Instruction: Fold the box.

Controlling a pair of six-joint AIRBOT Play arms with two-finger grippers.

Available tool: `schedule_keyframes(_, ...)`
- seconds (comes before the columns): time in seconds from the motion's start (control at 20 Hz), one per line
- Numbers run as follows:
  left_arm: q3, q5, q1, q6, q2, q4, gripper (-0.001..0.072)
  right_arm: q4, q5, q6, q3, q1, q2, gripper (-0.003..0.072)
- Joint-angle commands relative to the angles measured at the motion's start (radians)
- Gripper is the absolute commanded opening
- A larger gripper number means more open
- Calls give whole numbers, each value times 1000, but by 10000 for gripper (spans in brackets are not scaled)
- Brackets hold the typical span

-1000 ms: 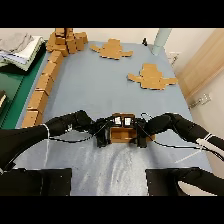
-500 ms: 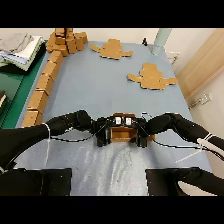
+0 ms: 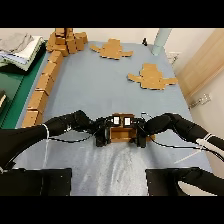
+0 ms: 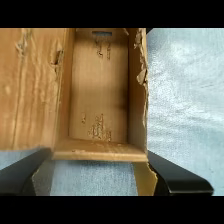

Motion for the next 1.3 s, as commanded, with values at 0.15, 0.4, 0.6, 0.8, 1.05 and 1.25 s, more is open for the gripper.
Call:
schedule_keyframes(0.15,-72,12,33,111,63,-81,719,0,0,3,0,0,0,513)
schedule_keyframes(0.4,-71,-33,27,304,51,-272,720,0,-1,3,0,0,0,512)
schedule_keyframes(0.6,-68,11,27,303,39,-273,720,0,-1,3,0,0,0,512)
schedule_keyframes(0.8,-64,21,34,298,38,-273,720,0,-1,3,0,-1,0,513)
schedule_keyframes(1.05,-51,15,39,304,27,-271,719,0,-1,3,0,-1,0,513)
schedule_keyframes(1.25,-28,-2,27,302,11,-236,719,0,-1,3,0,0,0,512)
